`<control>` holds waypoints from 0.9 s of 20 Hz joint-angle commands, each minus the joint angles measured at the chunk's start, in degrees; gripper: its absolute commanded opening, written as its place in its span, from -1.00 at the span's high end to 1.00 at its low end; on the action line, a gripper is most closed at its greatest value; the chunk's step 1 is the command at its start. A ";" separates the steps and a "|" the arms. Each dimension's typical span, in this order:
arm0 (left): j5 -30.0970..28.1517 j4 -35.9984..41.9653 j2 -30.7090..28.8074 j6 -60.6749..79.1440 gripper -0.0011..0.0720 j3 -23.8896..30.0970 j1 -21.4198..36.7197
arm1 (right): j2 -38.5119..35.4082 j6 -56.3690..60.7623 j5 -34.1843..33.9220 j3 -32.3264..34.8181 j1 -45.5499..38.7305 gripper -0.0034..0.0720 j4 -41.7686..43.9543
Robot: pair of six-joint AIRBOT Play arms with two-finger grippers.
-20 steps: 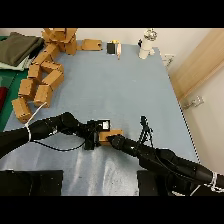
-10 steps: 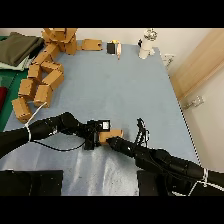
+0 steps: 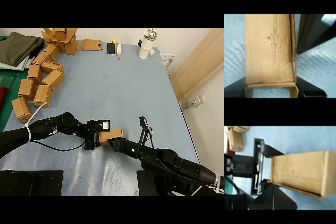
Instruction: Fold the box.
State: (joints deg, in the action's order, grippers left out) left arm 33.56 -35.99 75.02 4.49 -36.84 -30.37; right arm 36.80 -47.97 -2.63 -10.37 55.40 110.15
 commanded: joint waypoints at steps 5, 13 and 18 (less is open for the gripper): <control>0.02 0.00 0.04 0.00 -0.27 0.00 0.02 | -7.52 5.01 -30.67 -8.50 -12.37 0.91 -28.30; -1.09 0.09 0.04 0.02 -0.27 0.00 0.02 | -0.92 5.46 -62.20 -18.84 -26.12 0.90 -31.85; -3.04 0.20 0.04 0.00 -0.27 0.00 0.00 | -0.68 8.96 -57.31 -18.84 -26.12 0.90 -30.16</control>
